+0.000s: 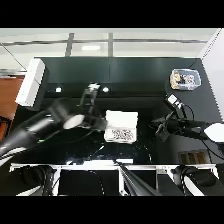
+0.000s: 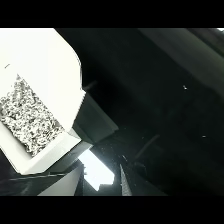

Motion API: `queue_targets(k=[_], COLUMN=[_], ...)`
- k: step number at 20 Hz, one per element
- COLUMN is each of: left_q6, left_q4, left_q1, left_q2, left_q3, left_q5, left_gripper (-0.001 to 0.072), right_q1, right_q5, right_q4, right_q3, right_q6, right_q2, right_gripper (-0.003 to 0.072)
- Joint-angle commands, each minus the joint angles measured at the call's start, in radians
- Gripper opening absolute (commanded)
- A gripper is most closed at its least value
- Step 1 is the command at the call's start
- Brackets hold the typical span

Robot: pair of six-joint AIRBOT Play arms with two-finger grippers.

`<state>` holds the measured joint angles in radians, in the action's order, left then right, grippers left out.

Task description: Fold the box and place the chain.

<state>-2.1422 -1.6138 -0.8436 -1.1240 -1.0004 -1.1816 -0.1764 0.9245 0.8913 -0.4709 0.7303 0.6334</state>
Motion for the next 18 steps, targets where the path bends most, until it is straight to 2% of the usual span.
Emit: queue_targets(k=[1, 3, 4, 6, 8, 10, 12, 14, 18], left_q6=[0.133, 0.227, 0.327, 0.702, 1.152, 1.468, 1.733, 1.944, 2.081], left_q4=[-0.012, 0.048, 0.148, 0.48, 0.811, 0.928, 0.903, 0.875, 0.897], left_q1=[0.127, 0.272, 0.366, 0.545, 0.658, 0.679, 0.644, 0.607, 0.531], left_q2=[0.195, 0.307, 0.355, 0.41, 0.402, 0.359, 0.295, 0.229, 0.046], left_q3=[0.125, 0.25, 0.316, 0.435, 0.523, 0.563, 0.582, 0.579, 0.538], left_q5=[-0.027, 0.032, 0.095, 0.219, 0.246, 0.231, 0.265, 0.289, 0.291], left_gripper=[0.0494, 0.0494, 0.0494, 0.0495, 0.0495, 0.0512, 0.0718, 0.0718, 0.0716], right_q1=[0.0, 0.0, 0.0, 0.0, 0.0, 0.0, 0.0, 0.0, 0.0], right_q5=[-0.017, -0.016, -0.016, -0.016, -0.016, -0.016, -0.008, -0.009, -0.009], right_q4=[0.0, 0.0, 0.0, 0.0, 0.0, 0.0, 0.0, 0.0, 0.0], right_q3=[0.0, 0.0, 0.0, 0.0, 0.0, 0.0, 0.0, 0.0, 0.0], right_q6=[0.0, 0.0, 0.0, 0.001, 0.026, 0.03, 0.044, 0.044, 0.045], right_q2=[0.001, 0.001, 0.001, 0.001, 0.001, 0.001, 0.001, 0.001, 0.001], right_gripper=[0.0267, 0.0266, 0.0267, 0.0267, 0.0267, 0.0267, 0.0267, 0.0267, 0.0267])
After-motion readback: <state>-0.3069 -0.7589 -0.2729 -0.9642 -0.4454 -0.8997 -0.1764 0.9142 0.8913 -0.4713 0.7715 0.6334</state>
